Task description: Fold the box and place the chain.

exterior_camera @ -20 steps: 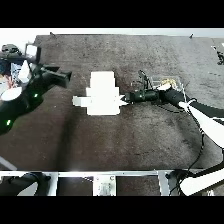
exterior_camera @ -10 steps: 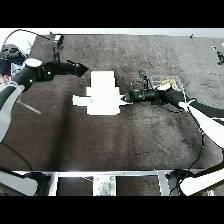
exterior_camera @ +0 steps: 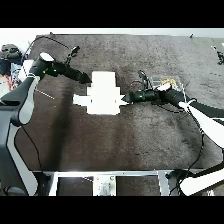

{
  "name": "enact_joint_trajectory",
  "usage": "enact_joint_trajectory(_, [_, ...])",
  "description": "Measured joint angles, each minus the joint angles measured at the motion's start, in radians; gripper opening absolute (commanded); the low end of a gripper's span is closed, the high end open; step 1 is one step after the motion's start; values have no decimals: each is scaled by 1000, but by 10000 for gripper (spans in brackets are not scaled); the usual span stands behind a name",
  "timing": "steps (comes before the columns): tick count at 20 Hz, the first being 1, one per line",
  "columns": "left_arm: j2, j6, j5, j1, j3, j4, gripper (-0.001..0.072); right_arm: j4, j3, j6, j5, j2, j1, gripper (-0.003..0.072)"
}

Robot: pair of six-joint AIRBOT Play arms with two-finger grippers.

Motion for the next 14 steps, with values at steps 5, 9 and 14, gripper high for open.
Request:
enact_joint_trajectory(5, [-74, -8, -49, 1, 63, -2, 589, -14, 0, -31, -6, 0, 0, 10])
enact_joint_trajectory(9, [-104, 10, -72, 0, 73, -37, 589, -19, 0, -60, -10, 0, 0, 10])
enact_joint_trajectory(14, [-137, 27, -106, -2, 76, -75, 586, -21, 0, -79, -11, 0, 0, 11])
